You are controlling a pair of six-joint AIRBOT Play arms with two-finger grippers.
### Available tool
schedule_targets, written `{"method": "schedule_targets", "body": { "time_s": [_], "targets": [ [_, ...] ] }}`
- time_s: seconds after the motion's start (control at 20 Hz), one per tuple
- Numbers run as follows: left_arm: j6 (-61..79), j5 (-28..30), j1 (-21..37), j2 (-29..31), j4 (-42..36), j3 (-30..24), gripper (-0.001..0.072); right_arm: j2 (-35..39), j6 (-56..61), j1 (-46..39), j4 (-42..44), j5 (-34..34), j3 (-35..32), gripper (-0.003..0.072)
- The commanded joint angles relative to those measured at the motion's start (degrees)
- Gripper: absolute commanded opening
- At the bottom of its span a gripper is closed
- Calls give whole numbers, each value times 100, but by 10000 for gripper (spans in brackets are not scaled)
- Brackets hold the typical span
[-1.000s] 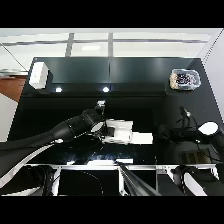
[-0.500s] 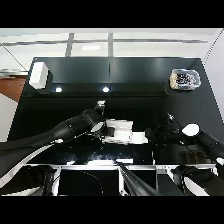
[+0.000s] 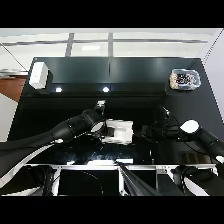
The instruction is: Fold the box and place the chain.
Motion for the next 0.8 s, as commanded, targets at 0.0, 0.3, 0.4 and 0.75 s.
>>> {"method": "schedule_targets", "body": {
  "time_s": [0.0, 0.3, 0.4, 0.75],
  "targets": [
    [4, -2, 7, 2, 2, 2, 33, -2, -109, 52, 31, 59, 192, 703],
    [4, -15, 4, 2, -2, 2, 33, -4, -4, 535, 39, -28, 431, 703],
    [7, -66, 4, 2, -2, 2, 33, -4, 249, 903, -94, -332, 431, 670],
    [7, -83, 7, 2, 4, 2, 33, -7, 2085, 1821, -1620, -1021, 702, 528]
  ]
}}
